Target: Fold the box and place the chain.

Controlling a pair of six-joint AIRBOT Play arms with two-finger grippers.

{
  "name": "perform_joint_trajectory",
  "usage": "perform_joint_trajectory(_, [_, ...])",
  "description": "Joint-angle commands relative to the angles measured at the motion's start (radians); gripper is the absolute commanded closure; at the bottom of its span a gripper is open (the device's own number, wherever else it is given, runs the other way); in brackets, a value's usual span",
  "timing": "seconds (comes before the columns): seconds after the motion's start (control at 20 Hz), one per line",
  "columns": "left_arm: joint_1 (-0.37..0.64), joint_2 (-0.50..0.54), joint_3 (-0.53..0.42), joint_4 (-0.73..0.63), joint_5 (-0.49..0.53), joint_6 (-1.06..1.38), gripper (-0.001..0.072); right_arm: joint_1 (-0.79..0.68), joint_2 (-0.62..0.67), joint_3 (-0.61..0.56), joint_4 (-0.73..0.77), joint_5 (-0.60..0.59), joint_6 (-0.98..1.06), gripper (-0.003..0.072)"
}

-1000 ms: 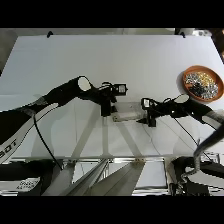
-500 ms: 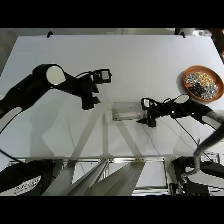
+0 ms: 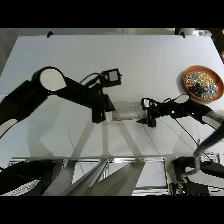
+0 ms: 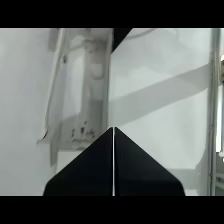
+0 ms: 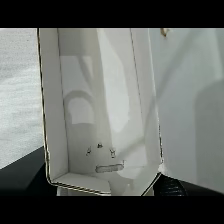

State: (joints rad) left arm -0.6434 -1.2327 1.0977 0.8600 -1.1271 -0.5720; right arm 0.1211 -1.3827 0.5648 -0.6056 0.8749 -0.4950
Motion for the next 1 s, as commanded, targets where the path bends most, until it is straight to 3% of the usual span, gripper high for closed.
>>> perform_joint_trajectory(0.0, [-0.072, -0.091, 0.000, -0.061, 0.076, -0.006, 0.0703, 0.000, 0.000, 0.000, 0.000, 0.000, 0.000, 0.0279])
perform_joint_trajectory(0.25, [-0.079, -0.225, 0.000, -0.153, 0.398, -0.080, 0.0703, 0.000, 0.000, 0.000, 0.000, 0.000, 0.000, 0.0279])
perform_joint_trajectory(0.45, [-0.079, -0.314, 0.000, -0.145, 0.553, -0.218, 0.0704, 0.000, 0.000, 0.000, 0.000, 0.000, 0.000, 0.0279])
perform_joint_trajectory(0.6, [-0.069, -0.376, -0.001, -0.140, 0.595, -0.359, 0.0704, 0.000, 0.000, 0.000, 0.000, 0.000, 0.000, 0.0279])
perform_joint_trajectory(0.95, [-0.067, -0.446, 0.000, -0.126, 0.552, -0.464, 0.0704, 0.000, 0.000, 0.000, 0.000, 0.000, 0.000, 0.0279])
